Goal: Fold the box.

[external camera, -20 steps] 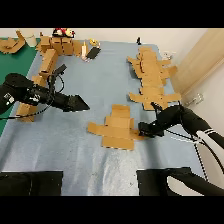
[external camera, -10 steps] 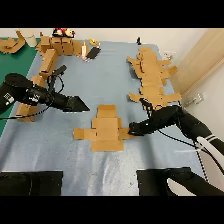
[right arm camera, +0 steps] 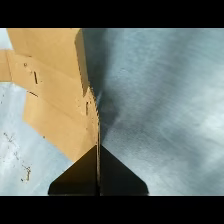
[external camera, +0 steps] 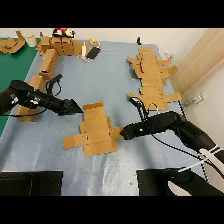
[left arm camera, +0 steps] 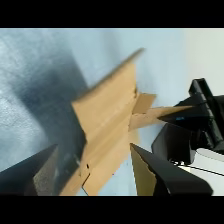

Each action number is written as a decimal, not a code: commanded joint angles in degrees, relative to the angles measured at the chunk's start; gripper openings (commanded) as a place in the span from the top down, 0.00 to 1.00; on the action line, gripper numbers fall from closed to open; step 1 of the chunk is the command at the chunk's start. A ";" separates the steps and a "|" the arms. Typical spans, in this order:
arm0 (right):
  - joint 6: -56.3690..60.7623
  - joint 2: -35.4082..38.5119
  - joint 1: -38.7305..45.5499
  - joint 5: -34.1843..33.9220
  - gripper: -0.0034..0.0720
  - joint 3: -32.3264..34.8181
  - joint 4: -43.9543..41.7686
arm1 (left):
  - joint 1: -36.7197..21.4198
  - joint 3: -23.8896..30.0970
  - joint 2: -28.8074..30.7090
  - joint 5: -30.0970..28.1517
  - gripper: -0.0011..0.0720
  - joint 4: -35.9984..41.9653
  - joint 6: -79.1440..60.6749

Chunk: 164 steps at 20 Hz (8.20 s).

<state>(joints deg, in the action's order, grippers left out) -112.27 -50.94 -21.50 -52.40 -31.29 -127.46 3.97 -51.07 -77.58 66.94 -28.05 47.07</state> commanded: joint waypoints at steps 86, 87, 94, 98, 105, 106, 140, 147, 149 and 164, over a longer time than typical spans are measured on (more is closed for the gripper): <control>28.87 -4.00 5.35 3.43 0.95 -11.61 25.73 | 21.42 -5.18 -11.96 -0.33 0.97 6.97 -43.39; 28.87 -4.00 5.35 3.43 0.95 -11.61 25.73 | 21.51 -5.09 -11.96 -0.07 0.97 6.95 -43.25; 28.87 -4.00 5.35 3.45 0.95 -11.61 25.90 | 23.19 -4.31 -11.80 -0.66 0.97 5.73 -42.56; 28.85 -4.00 5.35 3.48 0.95 -11.61 25.94 | 23.21 -4.11 -10.19 -2.58 0.97 5.70 -41.51; 28.85 -4.00 5.35 3.56 0.95 -11.61 26.10 | 23.21 -4.11 -8.22 -8.17 0.97 6.14 -44.39; 28.85 -4.00 5.35 3.61 0.95 -11.61 26.08 | 23.21 -4.11 -8.33 -8.50 0.97 6.16 -44.50; 42.16 10.69 -18.01 -24.11 0.95 -6.45 35.60 | 27.76 3.76 -3.74 -10.86 0.97 7.04 -47.54; 40.06 12.90 -53.94 -1.16 0.83 8.92 49.64 | 27.76 3.76 -3.74 -10.88 0.97 7.04 -47.54; 40.06 11.23 -58.07 -0.31 0.42 10.01 53.77 | 27.76 3.76 -3.74 -10.88 0.97 7.04 -47.54; 40.74 2.10 -58.51 1.42 0.38 7.80 67.28 | 27.80 3.76 -3.74 -10.86 0.97 7.04 -47.54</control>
<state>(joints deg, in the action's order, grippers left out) -72.03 -48.51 -79.99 -48.95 -22.31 -60.99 31.75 -47.33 -81.36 56.10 -21.02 -0.47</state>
